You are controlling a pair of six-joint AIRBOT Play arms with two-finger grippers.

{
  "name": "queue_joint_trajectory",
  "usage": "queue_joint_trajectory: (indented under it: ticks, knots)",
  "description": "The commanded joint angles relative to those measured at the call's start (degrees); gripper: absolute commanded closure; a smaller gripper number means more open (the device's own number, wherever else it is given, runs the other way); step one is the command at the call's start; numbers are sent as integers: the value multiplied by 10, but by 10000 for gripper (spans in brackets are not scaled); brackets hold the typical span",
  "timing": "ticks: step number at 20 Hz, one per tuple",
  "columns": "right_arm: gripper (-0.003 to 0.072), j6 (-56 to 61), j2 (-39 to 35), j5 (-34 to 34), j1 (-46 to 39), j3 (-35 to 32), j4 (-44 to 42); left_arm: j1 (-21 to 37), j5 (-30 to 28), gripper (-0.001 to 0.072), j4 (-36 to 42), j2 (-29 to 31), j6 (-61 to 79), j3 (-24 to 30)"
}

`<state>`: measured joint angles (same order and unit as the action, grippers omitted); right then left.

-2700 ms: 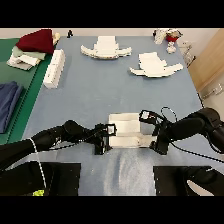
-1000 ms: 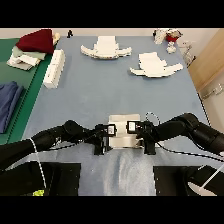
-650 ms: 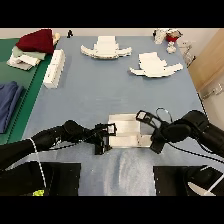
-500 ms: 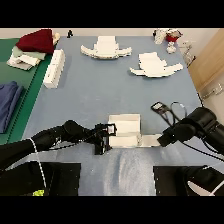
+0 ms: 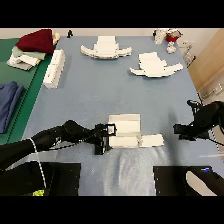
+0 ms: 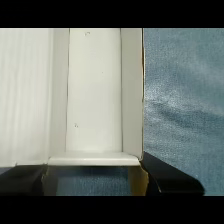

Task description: Fold the box.

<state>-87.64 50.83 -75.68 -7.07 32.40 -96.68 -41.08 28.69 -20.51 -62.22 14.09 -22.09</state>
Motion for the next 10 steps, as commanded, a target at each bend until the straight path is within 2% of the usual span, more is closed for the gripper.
queue_joint_trajectory:
  ticks: [1, 6, 10]
  knots:
    - [686, -187, 46, -3, -145, -6, -230, 0, 0, 195, 0, 0, 0, 0]
    - [686, -270, 98, 14, -156, -45, -325, 0, 0, 194, 0, 0, 0, 0]
    - [686, -278, 110, 49, -156, -93, -334, 0, 0, 194, 0, 0, 0, 0]
